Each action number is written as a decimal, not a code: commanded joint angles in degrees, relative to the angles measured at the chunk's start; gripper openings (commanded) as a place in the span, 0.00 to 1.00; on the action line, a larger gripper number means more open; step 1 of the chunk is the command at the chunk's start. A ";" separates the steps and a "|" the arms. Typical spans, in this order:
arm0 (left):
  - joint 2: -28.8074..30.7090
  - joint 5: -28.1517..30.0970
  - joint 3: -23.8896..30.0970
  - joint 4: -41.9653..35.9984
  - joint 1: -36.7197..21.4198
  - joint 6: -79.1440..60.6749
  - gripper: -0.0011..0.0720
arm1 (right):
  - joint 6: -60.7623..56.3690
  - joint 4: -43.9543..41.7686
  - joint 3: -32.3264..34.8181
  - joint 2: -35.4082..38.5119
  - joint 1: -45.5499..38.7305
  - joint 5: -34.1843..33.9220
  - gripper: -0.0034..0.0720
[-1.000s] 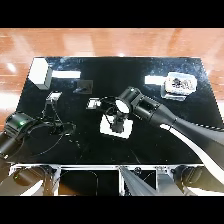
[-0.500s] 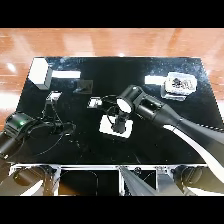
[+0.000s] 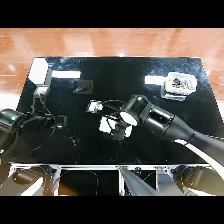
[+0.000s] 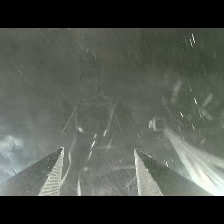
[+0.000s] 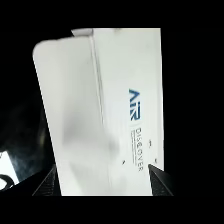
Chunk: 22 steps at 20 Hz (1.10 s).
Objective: Fold the box and place the chain.
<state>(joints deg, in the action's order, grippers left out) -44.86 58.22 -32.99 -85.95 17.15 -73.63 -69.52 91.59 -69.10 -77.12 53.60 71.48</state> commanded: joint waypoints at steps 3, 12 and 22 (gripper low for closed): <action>-0.02 -4.63 -0.07 -8.46 -8.22 -9.94 0.76 | -2.56 1.09 1.07 -0.26 1.46 -3.41 0.99; -0.02 -7.06 -0.07 -9.51 -8.33 -10.64 0.76 | -4.92 2.86 1.07 -2.73 1.77 -1.77 0.99; -0.02 -7.08 -0.07 -9.53 -8.33 -10.64 0.76 | -7.23 7.52 1.07 -3.04 0.76 -6.67 0.99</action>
<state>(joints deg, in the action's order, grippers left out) -44.86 51.09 -32.99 -95.46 8.88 -84.27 -76.14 98.50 -68.05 -79.96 54.98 67.11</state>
